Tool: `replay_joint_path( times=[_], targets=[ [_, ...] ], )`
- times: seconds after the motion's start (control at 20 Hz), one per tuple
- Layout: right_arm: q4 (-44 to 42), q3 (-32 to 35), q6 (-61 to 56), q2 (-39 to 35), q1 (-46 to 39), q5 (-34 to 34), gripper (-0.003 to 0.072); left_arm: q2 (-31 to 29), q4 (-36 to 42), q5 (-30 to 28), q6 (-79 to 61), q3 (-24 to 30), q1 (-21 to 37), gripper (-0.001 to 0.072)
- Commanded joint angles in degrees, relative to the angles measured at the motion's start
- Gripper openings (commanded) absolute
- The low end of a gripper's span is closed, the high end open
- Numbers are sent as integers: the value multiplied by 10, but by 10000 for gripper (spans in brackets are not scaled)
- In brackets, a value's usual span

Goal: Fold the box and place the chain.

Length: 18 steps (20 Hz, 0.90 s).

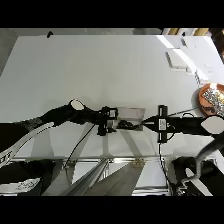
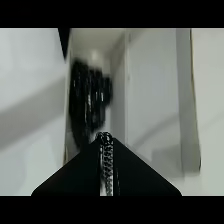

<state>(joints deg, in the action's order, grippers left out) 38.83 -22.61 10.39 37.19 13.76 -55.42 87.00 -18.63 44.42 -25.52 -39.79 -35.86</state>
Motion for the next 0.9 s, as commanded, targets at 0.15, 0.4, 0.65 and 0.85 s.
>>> replay_joint_path(
  times=[0.15, 0.4, 0.65, 0.85],
  targets=[
    [-76, 2, 0, 13, 164, 169, 21, 0, 0, 1, 0, 0, 0, 273],
    [-120, 2, -3, 120, 228, 273, 21, 0, 0, 0, 0, 0, 0, 273],
    [-187, 2, -13, 171, 231, 296, 259, 0, 0, 0, 0, 0, 0, 273],
    [-139, -7, -13, 113, 181, 272, 311, 0, 0, 0, 0, 0, 0, 273]
  ],
)
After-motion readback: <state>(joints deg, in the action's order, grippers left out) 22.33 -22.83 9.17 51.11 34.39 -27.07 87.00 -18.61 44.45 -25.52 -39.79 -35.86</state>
